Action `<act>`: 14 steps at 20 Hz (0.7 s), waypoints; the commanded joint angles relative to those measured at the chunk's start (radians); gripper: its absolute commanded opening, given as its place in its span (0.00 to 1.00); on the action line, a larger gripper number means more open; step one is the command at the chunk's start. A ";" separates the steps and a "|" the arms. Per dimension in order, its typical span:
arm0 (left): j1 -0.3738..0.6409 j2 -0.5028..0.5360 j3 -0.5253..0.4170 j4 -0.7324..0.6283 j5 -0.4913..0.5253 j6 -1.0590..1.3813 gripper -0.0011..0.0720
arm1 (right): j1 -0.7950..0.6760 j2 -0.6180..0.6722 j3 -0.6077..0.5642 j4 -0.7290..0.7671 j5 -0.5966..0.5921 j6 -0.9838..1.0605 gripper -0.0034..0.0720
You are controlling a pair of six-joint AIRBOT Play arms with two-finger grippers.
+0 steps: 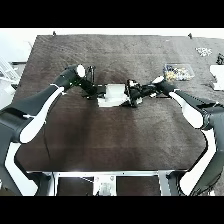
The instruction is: Fold the box and place the chain.
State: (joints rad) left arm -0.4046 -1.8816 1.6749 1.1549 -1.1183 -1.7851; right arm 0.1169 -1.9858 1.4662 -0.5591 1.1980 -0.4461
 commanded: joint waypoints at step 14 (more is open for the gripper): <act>-0.054 -0.103 0.212 0.215 -0.232 -0.127 0.61 | 0.000 0.000 0.000 0.000 0.000 0.000 0.80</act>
State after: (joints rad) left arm -0.4431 -1.9648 1.8412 1.3209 -1.3140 -1.8992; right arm 0.1169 -1.9858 1.4662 -0.5583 1.1976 -0.4461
